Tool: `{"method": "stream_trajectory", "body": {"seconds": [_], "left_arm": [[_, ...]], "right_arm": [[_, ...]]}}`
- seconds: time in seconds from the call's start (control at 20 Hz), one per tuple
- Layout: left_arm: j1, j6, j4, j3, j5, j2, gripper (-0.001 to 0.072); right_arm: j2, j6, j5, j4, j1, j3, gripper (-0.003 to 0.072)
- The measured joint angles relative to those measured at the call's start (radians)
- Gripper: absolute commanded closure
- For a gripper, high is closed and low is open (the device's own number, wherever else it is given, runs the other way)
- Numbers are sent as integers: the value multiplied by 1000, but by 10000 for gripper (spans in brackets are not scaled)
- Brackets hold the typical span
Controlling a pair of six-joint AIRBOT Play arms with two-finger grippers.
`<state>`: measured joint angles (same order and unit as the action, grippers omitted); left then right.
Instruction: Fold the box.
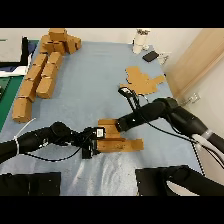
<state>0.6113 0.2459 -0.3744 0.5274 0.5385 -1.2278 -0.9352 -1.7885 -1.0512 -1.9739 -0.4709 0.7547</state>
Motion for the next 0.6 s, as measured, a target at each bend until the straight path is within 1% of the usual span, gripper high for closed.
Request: {"method": "stream_trajectory", "body": {"seconds": [0.05,0.1,0.15,0.2,0.25,0.35,0.45,0.6], "left_arm": [[0,0,0,0,0,0,318],[0,0,0,0,0,0,318],[0,0,0,0,0,0,318],[0,0,0,0,0,0,318],[0,0,0,0,1,0,318],[0,0,0,0,1,0,318],[0,0,0,0,1,0,318],[0,0,0,0,1,0,318]], "right_arm": [[44,-24,-55,17,-5,-20,681],[83,-57,-103,22,-14,-48,647],[121,-100,-145,25,-27,-83,368],[158,-153,-176,37,-41,-128,44],[187,-207,-191,62,-54,-175,18],[221,-295,-171,123,-72,-250,19],[238,-366,-90,193,-81,-301,19],[244,-467,44,240,-89,-333,18]]}}
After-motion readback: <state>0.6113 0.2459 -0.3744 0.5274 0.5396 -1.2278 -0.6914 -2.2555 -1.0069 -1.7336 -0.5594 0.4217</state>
